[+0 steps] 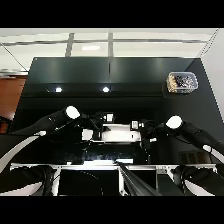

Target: Fold the box and place the chain.

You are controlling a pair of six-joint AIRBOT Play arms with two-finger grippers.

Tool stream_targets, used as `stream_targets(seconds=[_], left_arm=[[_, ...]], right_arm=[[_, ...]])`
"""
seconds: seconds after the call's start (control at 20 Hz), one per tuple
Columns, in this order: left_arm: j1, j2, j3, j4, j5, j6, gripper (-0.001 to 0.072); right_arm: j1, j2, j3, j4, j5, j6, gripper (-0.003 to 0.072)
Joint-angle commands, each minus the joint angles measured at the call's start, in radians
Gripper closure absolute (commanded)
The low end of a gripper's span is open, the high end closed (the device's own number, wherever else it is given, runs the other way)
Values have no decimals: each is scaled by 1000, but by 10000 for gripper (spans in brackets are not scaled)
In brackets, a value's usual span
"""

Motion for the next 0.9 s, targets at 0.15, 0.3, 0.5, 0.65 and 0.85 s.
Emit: stream_targets(seconds=[0.15, 0.3, 0.5, 0.65, 0.85], left_arm=[[-1, 0, 0, 0, 0, 2, 682], [-1, 0, 0, 0, 0, 2, 682], [-1, 0, 0, 0, 0, 1, 682], [-1, 0, 0, 0, 0, 1, 683], [-1, 0, 0, 0, 0, 1, 682]], right_arm=[[-3, -1, 0, 40, 6, 2, -3], [-3, -1, -9, 25, -9, 5, 6], [1, 0, -31, 23, -24, 5, 20], [1, 0, -31, 23, -26, 6, 187], [1, 0, -31, 23, -26, 6, 186]])
